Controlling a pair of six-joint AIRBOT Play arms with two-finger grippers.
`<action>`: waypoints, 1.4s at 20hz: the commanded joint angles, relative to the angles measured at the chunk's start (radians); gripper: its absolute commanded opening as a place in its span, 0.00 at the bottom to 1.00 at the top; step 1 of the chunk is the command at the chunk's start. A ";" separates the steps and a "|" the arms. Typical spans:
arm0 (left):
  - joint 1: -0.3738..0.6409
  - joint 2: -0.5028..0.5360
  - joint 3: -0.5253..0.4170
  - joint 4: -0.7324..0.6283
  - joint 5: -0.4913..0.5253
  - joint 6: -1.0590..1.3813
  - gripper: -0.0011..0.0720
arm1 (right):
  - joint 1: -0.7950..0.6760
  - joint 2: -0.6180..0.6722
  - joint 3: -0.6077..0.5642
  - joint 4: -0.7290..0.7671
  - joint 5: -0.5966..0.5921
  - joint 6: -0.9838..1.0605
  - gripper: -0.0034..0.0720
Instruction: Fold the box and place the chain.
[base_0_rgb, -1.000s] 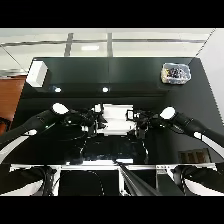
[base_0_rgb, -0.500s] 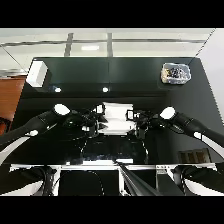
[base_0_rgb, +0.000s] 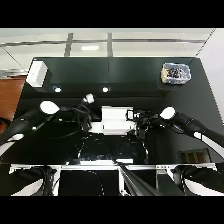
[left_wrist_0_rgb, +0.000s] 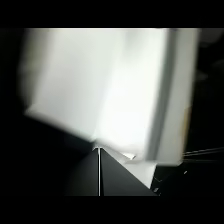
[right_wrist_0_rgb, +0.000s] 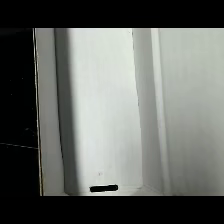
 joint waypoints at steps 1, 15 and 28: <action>0.160 0.109 0.000 0.282 -0.050 -0.599 0.05 | 0.001 -0.001 0.000 0.000 0.001 0.000 0.31; 0.354 -0.280 -0.027 -0.052 -0.413 -0.985 0.05 | 0.001 -0.001 0.000 0.000 0.001 0.000 0.31; 0.236 -0.324 0.120 -0.188 -0.533 -0.877 0.74 | 0.000 -0.001 0.000 0.000 0.000 0.000 0.31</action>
